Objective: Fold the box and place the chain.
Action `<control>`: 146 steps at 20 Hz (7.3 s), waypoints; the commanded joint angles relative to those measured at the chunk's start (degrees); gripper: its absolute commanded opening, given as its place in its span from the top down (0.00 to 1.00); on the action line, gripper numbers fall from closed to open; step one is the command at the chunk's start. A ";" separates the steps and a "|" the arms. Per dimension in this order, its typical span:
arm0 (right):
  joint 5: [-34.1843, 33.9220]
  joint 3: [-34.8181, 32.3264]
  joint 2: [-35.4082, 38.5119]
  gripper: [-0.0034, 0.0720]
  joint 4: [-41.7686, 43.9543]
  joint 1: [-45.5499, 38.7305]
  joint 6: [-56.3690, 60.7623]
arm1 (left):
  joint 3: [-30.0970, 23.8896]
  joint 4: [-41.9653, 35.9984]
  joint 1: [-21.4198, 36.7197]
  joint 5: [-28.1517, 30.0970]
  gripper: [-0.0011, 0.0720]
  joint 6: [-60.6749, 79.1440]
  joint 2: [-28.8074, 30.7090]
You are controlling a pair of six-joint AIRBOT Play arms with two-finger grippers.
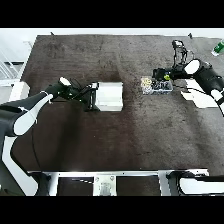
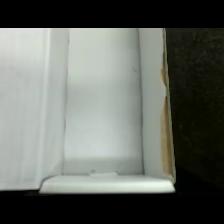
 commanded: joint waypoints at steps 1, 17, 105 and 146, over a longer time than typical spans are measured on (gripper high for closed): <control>1.20 0.00 -3.67 0.55 -0.15 -0.39 0.04 | 0.02 0.02 -0.02 0.02 0.26 -0.02 0.00; 0.96 0.22 -14.62 0.87 1.16 0.48 0.02 | 0.02 0.00 -0.02 0.04 0.26 -0.02 -0.02; -30.62 -32.76 7.96 0.32 16.87 8.94 7.13 | 0.02 0.00 -0.02 0.44 0.27 -0.28 -0.02; -27.65 -19.91 23.30 0.94 20.20 32.39 1.70 | 0.02 0.00 -0.02 0.42 0.26 -0.28 -0.02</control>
